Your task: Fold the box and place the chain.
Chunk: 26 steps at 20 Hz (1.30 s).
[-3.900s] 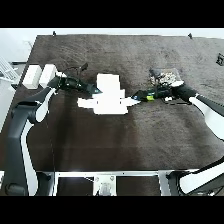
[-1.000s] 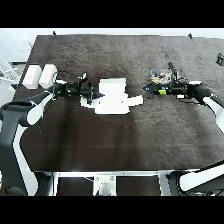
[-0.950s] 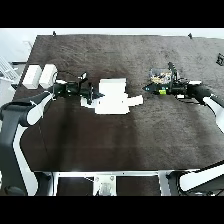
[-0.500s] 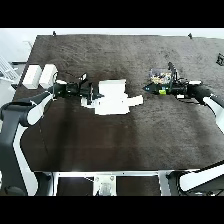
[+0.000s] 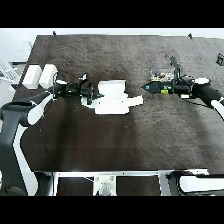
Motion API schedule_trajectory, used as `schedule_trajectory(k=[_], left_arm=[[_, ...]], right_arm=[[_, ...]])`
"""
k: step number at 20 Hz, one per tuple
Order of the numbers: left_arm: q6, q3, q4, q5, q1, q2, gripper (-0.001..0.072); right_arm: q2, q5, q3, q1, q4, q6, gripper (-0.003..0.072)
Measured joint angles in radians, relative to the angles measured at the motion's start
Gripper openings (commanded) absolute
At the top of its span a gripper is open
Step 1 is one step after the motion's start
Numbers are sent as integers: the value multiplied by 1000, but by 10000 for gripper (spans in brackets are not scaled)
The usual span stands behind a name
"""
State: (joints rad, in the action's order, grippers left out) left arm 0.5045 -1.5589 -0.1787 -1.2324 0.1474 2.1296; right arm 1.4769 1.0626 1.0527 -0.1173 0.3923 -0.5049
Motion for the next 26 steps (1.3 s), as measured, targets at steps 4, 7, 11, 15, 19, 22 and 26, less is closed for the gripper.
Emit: schedule_trajectory(k=[4, 7, 11, 15, 19, 22, 26], left_arm=[[0, 0, 0, 2, 0, 0, 21], [0, 0, 0, 2, 0, 0, 21], [0, 0, 1, 2, 0, 0, 21], [0, 0, 1, 2, 0, 0, 21], [0, 0, 2, 2, 0, 0, 21], [0, 0, 2, 2, 0, 0, 21], [0, 0, 2, 3, 0, 0, 21]], right_arm=[[-106, -23, -123, 105, 2, 277, 571], [-134, -108, -193, 185, 42, 503, 681], [-145, -214, -242, 270, 126, 700, 686], [-134, -269, -267, 327, 183, 788, 685], [-91, -344, -277, 377, 201, 863, 685], [-63, -419, -279, 413, 203, 900, 685], [-42, -528, -278, 437, 144, 919, 685]])
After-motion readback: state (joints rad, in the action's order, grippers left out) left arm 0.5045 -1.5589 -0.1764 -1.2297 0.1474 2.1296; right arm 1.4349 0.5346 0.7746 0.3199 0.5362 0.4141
